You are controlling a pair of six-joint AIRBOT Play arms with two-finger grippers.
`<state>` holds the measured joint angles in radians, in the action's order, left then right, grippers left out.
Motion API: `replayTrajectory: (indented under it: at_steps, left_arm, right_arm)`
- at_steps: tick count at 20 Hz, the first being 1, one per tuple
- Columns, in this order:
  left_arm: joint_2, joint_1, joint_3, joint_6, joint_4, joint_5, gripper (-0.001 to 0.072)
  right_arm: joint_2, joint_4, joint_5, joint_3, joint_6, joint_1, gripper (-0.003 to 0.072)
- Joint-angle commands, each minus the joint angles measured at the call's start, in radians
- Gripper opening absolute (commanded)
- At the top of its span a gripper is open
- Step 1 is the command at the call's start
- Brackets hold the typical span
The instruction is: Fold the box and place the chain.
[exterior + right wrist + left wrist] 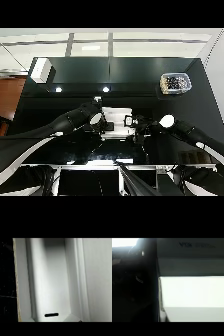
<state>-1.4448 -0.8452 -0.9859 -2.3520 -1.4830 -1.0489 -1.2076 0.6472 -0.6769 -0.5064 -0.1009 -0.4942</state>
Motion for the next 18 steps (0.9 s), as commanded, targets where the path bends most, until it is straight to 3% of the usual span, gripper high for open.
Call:
replayTrajectory:
  at_steps: [1, 2, 3, 4, 10, 12, 14, 15, 18]
  left_arm:
    - [0.000, -0.002, -0.001, -0.001, 0.000, -0.015, 0.0245]
    - [0.000, -0.002, -0.002, -0.001, 0.000, -0.019, 0.0290]
    - [0.000, -0.002, -0.002, -0.001, -0.001, -0.022, 0.0400]
    - [0.000, -0.002, -0.002, -0.001, -0.002, -0.022, 0.0455]
    - [0.000, -0.002, -0.002, -0.002, -0.024, 0.047, 0.0453]
    - [0.000, -0.002, -0.002, 0.003, -0.024, 0.048, 0.0208]
    - [0.000, -0.006, -0.002, 0.018, -0.024, 0.075, 0.0121]
    - [0.000, -0.008, -0.002, 0.021, -0.023, 0.080, 0.0030]
    - [0.000, -0.011, -0.002, 0.026, -0.023, 0.075, 0.0031]
  right_arm:
    - [0.000, 0.000, 0.000, 0.000, 0.002, 0.000, 0.0477]
    - [0.000, 0.000, 0.000, 0.000, 0.004, 0.000, 0.0477]
    - [0.000, 0.000, 0.000, 0.000, 0.004, 0.000, 0.0477]
    - [0.000, 0.000, 0.000, 0.000, 0.004, 0.000, 0.0477]
    - [0.000, 0.000, 0.001, 0.000, 0.004, 0.000, 0.0477]
    - [0.000, 0.000, 0.001, 0.000, 0.004, 0.000, 0.0477]
    - [0.000, 0.000, 0.001, 0.000, 0.004, 0.000, 0.0478]
    - [0.000, 0.000, 0.001, 0.000, 0.004, 0.000, 0.0478]
    - [0.000, 0.000, 0.001, 0.000, 0.004, 0.000, 0.0478]
